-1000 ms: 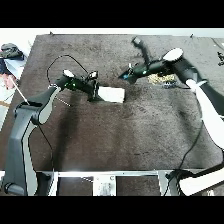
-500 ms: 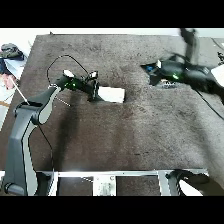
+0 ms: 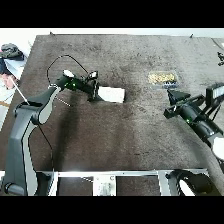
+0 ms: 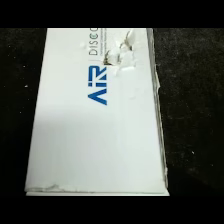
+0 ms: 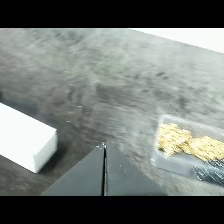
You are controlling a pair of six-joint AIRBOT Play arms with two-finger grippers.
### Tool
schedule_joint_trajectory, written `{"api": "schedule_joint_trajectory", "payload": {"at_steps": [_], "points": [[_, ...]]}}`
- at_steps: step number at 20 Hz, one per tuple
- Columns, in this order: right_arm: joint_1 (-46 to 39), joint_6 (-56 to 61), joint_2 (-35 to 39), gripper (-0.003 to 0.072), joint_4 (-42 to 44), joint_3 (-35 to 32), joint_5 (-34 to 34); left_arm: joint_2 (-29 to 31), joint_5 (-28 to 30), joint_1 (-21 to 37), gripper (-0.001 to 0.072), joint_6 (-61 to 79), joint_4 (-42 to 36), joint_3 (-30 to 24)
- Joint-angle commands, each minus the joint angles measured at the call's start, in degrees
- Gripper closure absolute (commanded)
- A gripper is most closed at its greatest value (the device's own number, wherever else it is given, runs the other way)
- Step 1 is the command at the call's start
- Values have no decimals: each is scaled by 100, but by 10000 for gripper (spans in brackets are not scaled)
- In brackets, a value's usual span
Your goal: Fold the box and place the chain.
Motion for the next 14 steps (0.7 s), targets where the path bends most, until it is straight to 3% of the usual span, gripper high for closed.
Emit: {"api": "schedule_joint_trajectory", "payload": {"at_steps": [1,5,6,7,9,10,14], "points": [[2,4,313,673,-44,-411,-422,2,4,2,253,0,-2,2],[2,4,313,673,-44,-411,-745,2,-37,2,274,-4,-164,2],[4,4,313,673,-44,-411,-876,4,-59,2,504,-2,-247,2],[2,4,313,673,-44,-411,-988,4,-125,2,630,-2,-365,2],[2,4,313,674,-44,-411,-1296,11,-293,2,650,-9,-671,44],[2,4,313,673,-44,-411,-1464,11,-400,9,696,-96,-761,114],[4,4,313,673,-44,-411,-2306,223,-581,20,699,-614,-715,494]]}}
